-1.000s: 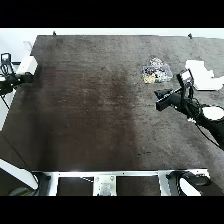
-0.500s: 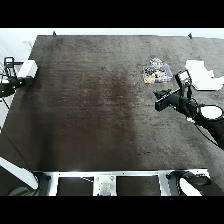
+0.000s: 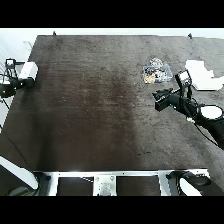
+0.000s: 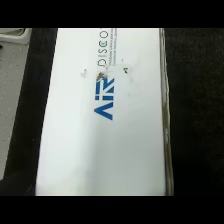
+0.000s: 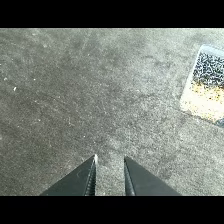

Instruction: Fold the box and place the chain.

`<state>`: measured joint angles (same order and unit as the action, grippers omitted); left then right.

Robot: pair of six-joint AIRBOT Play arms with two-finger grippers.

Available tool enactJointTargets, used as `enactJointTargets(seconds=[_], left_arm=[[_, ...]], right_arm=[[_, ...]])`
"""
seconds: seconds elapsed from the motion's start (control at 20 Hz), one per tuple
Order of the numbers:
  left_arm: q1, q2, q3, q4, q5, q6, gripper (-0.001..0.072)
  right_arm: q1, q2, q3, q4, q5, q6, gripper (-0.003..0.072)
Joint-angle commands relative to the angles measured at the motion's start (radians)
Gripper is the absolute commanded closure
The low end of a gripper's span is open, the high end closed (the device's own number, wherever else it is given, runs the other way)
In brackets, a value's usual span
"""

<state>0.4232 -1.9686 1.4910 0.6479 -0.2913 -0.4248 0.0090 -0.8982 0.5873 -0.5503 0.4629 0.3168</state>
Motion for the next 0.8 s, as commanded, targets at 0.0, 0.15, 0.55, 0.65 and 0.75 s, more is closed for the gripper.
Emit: enactJointTargets(seconds=[0.0, 0.15, 0.55, 0.65, 0.75], left_arm=[[0.000, -0.001, 0.005, 0.001, -0.016, 0.013, -0.0011], [0.000, 0.017, 0.005, 0.005, -0.017, 0.015, -0.0011], [0.000, 0.108, 0.005, 0.060, -0.069, 0.015, -0.0011], [0.000, 0.155, 0.005, 0.060, -0.069, 0.018, -0.0011], [0.000, 0.209, 0.005, 0.060, -0.069, 0.035, -0.0005]], right_arm=[[0.000, -0.001, 0.000, 0.000, 0.000, 0.001, 0.0438], [0.000, 0.000, 0.000, 0.000, -0.011, 0.001, 0.0176], [0.000, 0.008, 0.000, 0.000, -0.029, 0.001, 0.0114], [0.000, 0.039, 0.000, 0.000, -0.029, 0.001, 0.0124], [0.000, 0.091, 0.000, 0.000, -0.030, 0.001, 0.0295]])
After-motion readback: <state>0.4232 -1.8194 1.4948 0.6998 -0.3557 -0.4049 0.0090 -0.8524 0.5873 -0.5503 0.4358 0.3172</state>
